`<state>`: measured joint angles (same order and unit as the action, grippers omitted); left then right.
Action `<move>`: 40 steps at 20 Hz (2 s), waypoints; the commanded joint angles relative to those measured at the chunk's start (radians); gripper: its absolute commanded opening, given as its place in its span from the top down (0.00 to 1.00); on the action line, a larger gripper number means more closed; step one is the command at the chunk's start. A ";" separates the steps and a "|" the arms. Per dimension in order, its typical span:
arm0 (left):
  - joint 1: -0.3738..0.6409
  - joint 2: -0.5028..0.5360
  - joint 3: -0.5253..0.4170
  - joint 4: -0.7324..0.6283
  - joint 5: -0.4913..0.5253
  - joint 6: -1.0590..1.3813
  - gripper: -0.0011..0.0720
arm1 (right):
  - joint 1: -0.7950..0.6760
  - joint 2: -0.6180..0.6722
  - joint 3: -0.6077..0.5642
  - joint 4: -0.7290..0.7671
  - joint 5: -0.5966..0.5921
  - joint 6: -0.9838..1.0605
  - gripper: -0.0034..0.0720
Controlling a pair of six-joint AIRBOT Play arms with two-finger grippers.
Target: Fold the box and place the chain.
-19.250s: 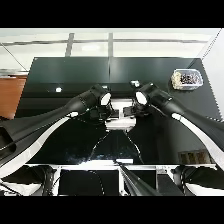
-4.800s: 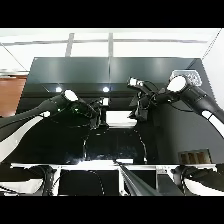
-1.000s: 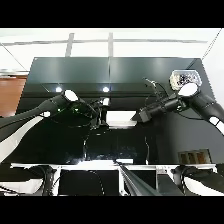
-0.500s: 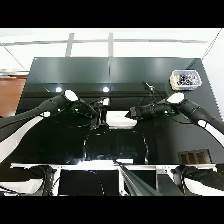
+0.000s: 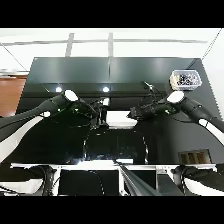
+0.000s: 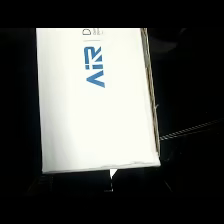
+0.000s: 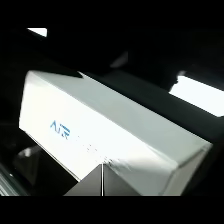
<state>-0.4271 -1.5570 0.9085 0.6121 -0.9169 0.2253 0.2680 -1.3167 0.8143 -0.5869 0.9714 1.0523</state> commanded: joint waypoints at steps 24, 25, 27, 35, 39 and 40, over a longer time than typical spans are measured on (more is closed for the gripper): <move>-0.203 -0.058 0.325 0.109 -0.038 -0.574 0.01 | -0.521 0.262 0.165 -0.148 0.277 -0.066 0.94; -0.204 -0.058 0.325 0.109 -0.033 -0.574 0.01 | -0.521 0.262 0.165 -0.148 0.273 -0.066 0.94; -0.204 -0.058 0.325 0.119 -0.031 -0.573 0.01 | -0.521 0.262 0.165 -0.148 0.264 -0.066 0.94; -0.243 -0.058 0.326 0.193 -0.073 -0.574 0.01 | -0.521 0.262 0.165 -0.138 0.267 -0.056 0.94; -0.289 -0.059 0.325 0.329 -0.061 -0.577 0.01 | -0.521 0.262 0.165 -0.121 0.274 -0.054 0.94; -0.298 -0.061 0.325 0.356 -0.043 -0.584 0.01 | -0.521 0.262 0.165 -0.121 0.274 -0.054 0.94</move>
<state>-0.6987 -1.6154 1.2335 0.8749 -0.9821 -0.3500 -0.2527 -1.0554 0.9787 -0.7147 1.2411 0.9951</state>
